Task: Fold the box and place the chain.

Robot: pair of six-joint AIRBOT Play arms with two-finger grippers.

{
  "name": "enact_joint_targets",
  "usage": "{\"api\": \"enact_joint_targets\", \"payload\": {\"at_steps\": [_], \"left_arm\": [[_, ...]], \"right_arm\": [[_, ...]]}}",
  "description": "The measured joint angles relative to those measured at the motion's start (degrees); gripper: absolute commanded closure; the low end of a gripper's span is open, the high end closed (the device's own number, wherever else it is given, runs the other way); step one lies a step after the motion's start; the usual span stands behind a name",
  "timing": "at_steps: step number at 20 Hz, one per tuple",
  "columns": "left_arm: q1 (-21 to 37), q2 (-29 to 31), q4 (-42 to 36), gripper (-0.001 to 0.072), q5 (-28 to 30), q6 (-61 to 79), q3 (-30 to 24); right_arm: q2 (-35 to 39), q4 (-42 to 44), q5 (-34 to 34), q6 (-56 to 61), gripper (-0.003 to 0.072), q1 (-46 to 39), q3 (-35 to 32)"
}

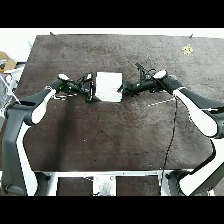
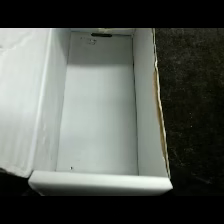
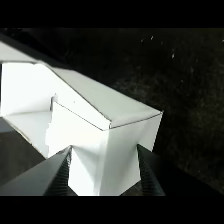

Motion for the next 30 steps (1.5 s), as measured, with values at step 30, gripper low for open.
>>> {"api": "enact_joint_targets", "payload": {"at_steps": [30], "left_arm": [[0.0,0.0,0.0,0.0318,0.0,0.0,0.0]], "right_arm": [[-9.0,-59.4,10.9,51.1,0.0483,18.1,22.5]]}}
